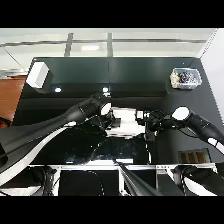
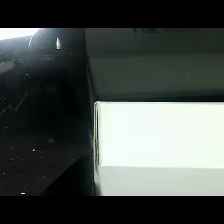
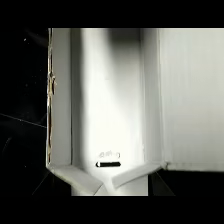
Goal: Fold the box and place the chain.
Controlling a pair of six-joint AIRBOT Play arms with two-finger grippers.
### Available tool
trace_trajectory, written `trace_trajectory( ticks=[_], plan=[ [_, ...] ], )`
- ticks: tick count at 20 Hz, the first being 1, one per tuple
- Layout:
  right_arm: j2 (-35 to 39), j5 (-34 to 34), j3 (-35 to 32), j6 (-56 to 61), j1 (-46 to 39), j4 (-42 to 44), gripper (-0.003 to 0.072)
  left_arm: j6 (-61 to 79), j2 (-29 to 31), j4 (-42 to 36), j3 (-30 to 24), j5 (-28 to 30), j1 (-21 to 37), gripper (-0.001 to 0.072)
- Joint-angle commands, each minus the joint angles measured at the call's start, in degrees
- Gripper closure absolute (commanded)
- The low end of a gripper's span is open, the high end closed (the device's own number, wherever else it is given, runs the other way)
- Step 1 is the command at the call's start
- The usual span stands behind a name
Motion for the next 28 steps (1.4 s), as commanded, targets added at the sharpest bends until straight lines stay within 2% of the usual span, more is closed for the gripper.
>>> trace_trajectory(
  ticks=[1, 2, 3, 6, 7, 8, 13, 15, 16, 17, 18, 19, 21, 23, 26, 28],
  plan=[
    [1.9, 0.3, 0.0, 1.2, -0.6, -2.7, 0.0018, 0.0, 0.0, -0.3, 0.1, 0.7, 0.0, 0.0685],
    [1.9, -0.4, 0.0, 1.1, -0.6, -2.7, 0.0153, 0.0, 0.0, -0.4, 0.1, 0.9, 0.0, 0.0684],
    [1.8, -1.0, 0.0, 0.3, -0.6, -2.9, 0.022, 0.0, 0.0, -0.4, 0.1, 1.0, 0.0, 0.0684],
    [1.9, -2.3, 0.0, -1.6, 0.0, -1.5, 0.0238, 0.0, 0.0, -0.4, 0.1, 0.9, 0.0, 0.0684],
    [1.8, -2.4, 0.0, -1.7, 0.6, -1.5, 0.0486, 0.0, 0.0, -0.4, 0.1, 0.9, 0.0, 0.0684],
    [1.8, -2.7, 0.0, -2.3, 1.4, -1.5, 0.0521, 0.0, 0.0, -0.4, 0.1, 0.9, 0.0, 0.0684],
    [0.1, -7.1, 0.0, -2.3, 5.7, 4.9, 0.052, 0.1, 0.0, -0.4, 0.1, 0.7, 0.0, 0.0684],
    [-1.6, -6.8, 0.0, -2.2, 5.7, 9.1, 0.0517, -0.3, 0.0, 0.0, 0.1, 0.8, 0.0, 0.0686],
    [-2.0, -7.1, 0.0, -2.1, 5.7, 10.0, 0.0399, -0.3, 0.0, 0.1, 0.1, 0.6, 0.0, 0.0686],
    [-2.0, -7.7, 0.0, -2.1, 5.7, 9.9, 0.0342, -1.3, 0.0, 0.5, 0.1, 0.0, 0.0, 0.0687],
    [-2.0, -7.7, 0.0, -2.0, 5.7, 9.9, 0.0352, -2.3, 0.0, 1.3, 0.1, -0.6, 0.0, 0.0687],
    [-2.0, -7.7, 0.0, -1.2, 5.7, 9.9, 0.0511, -2.7, 0.0, 1.8, 0.1, -1.0, 0.0, 0.0686],
    [-2.0, -7.5, 0.0, 0.9, 5.7, 9.8, 0.0263, -2.7, 0.0, 1.8, 0.1, -1.0, 0.0, 0.0686],
    [-1.9, -5.6, 0.0, 5.9, 5.5, 7.0, 0.0663, -2.8, 0.0, 1.8, 0.1, -0.9, 0.0, 0.0686],
    [0.8, -2.7, 0.2, 27.1, 3.8, 2.5, 0.0668, -2.8, 0.0, 1.8, 0.1, -0.7, 0.0, 0.0686],
    [4.8, 3.5, 1.4, 40.4, 0.2, -5.4, 0.0668, -2.7, 0.0, 1.4, 0.1, -0.1, -0.1, 0.0686]
  ],
)
